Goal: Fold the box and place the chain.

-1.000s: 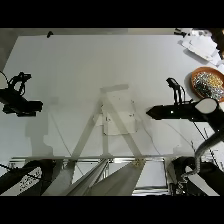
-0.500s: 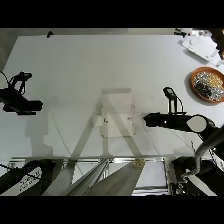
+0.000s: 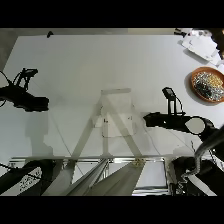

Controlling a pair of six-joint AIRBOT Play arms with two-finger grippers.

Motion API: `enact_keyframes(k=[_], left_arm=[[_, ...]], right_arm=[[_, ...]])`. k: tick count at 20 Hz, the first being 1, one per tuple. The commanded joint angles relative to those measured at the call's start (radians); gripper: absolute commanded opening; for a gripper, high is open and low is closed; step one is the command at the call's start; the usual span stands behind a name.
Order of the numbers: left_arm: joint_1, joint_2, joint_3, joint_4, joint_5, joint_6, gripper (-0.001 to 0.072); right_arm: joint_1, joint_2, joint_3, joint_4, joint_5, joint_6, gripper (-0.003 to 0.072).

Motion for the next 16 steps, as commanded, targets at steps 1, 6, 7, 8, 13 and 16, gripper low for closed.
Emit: enact_keyframes(k=[1,6,7,8,13,16], left_arm=[[-0.011,-0.013,0.0,-0.381,-0.015,0.257,0.0412],[-0.258,-0.124,0.0,-0.636,0.151,0.544,0.0418],[-0.315,-0.158,0.002,-0.636,0.236,0.571,0.0439],[-0.359,-0.197,0.01,-0.635,0.306,0.583,0.0515],[-0.385,-0.417,0.163,-0.756,0.124,0.685,0.0536],[-0.386,-0.517,0.224,-0.722,-0.002,0.688,0.0536]], right_arm=[[0.001,0.001,-0.001,-0.006,-0.006,-0.002,0.0011],[0.001,0.001,-0.001,-0.006,-0.005,-0.002,0.0011],[0.001,0.001,-0.001,-0.006,-0.005,-0.002,0.0011],[0.001,0.001,0.0,-0.006,-0.006,-0.002,0.0012],[0.001,0.001,0.0,-0.006,-0.003,-0.032,0.0011],[0.001,0.001,0.0,-0.006,-0.003,-0.032,0.0011]])
